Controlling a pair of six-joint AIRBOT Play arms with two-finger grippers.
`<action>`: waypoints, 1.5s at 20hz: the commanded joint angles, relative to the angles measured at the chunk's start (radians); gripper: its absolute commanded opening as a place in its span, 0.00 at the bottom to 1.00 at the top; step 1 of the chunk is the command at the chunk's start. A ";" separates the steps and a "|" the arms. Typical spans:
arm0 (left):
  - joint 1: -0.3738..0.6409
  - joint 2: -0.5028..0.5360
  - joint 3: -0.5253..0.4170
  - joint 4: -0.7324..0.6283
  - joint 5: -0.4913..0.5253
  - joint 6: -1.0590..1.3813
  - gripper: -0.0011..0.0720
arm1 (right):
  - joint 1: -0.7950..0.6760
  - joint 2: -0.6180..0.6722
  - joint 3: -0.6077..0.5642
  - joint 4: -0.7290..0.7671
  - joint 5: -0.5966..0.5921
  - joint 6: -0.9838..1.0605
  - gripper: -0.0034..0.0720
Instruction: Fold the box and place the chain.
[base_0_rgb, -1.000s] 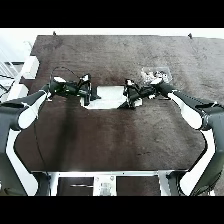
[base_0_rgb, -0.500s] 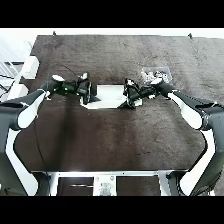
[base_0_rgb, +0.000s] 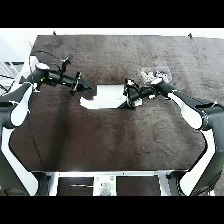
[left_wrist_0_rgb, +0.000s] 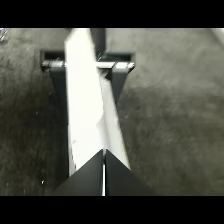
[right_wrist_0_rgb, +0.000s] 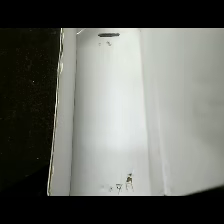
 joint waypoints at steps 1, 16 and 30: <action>-0.002 0.040 0.022 -0.004 -0.002 -0.081 0.03 | 0.001 0.000 0.000 0.000 0.000 0.000 0.76; -0.226 0.425 -0.490 0.122 0.589 0.047 0.03 | 0.001 0.000 0.000 0.000 0.000 0.000 0.76; -0.255 0.219 -0.282 0.129 0.875 -0.097 0.03 | 0.000 0.000 0.000 0.000 0.000 0.000 0.76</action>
